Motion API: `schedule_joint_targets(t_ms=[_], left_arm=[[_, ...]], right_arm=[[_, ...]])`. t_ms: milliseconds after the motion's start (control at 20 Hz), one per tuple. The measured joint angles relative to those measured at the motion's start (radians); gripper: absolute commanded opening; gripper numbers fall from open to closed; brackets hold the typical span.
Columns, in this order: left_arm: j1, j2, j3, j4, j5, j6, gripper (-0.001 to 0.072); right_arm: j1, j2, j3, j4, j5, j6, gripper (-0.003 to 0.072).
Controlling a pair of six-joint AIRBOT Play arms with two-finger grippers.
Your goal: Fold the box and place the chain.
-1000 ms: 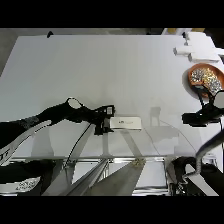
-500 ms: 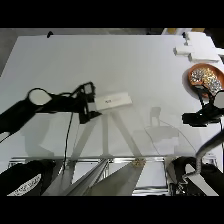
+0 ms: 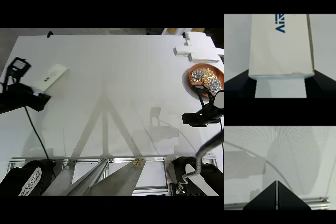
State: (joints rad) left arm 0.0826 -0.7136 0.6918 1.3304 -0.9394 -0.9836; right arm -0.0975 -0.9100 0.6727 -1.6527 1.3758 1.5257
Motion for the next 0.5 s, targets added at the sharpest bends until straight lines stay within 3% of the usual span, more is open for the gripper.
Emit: schedule_joint_targets(t_ms=[350, 450, 500], left_arm=[[0.126, -0.093, -0.071, 0.08, -0.005, -0.146, 0.0056], [0.133, -0.13, -0.097, 0.077, 0.005, -0.155, 0.0225], [0.135, -0.147, -0.106, 0.075, 0.01, -0.159, 0.0273]], right_arm=[[0.0, 0.0, 0.0, 0.0, 0.0, 0.0, 0.0023], [0.0, 0.0, 0.0, 0.0, 0.0, 0.0, 0.0023], [0.0, 0.0, 0.0, 0.0, 0.0, 0.0, 0.0023]])
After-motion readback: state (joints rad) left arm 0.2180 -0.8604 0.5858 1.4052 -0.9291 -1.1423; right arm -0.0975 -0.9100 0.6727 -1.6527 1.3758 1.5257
